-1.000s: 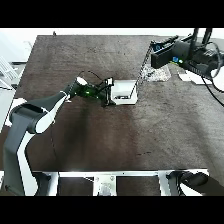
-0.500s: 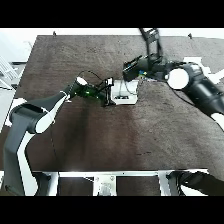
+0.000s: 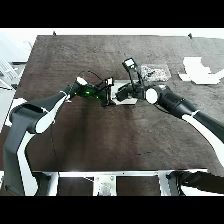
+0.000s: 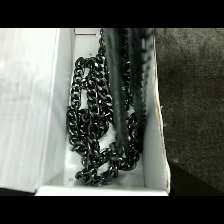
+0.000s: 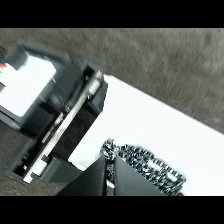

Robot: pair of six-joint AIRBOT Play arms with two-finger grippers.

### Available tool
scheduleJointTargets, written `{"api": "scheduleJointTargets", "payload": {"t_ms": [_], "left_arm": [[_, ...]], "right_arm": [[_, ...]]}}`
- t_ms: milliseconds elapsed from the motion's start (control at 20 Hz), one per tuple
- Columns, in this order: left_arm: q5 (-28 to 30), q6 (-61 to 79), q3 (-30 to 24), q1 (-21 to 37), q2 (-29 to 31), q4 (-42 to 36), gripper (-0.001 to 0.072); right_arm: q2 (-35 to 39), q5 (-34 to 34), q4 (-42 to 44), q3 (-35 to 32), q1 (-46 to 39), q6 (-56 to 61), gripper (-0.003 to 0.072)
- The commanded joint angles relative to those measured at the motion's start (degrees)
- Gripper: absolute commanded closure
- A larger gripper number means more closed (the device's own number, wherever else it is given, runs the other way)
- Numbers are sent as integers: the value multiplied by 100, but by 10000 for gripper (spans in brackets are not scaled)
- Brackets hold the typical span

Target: Fold the box and place the chain.

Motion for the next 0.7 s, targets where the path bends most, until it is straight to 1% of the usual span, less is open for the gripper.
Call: {"api": "scheduleJointTargets", "payload": {"t_ms": [0,100,200,250,400,450,550,650], "left_arm": [[-2,2,4,2,4,0,297],[0,2,4,0,4,0,296],[0,2,4,0,4,2,297],[-2,2,4,2,4,0,297],[0,2,4,2,4,2,297],[-4,2,4,0,4,0,297],[0,2,4,0,4,0,297],[0,2,4,0,4,0,296]], "right_arm": [[-308,-428,13,-256,-170,223,169],[-278,-448,-4,-247,-433,229,348],[-138,-439,-4,-247,-774,229,343],[-66,-439,-4,-247,-966,229,310],[-4,-446,15,-247,-1563,339,302],[-22,-492,26,-247,-1746,339,272],[-151,-894,262,-234,-2028,334,247],[-459,-909,321,0,-2221,334,247]]}}
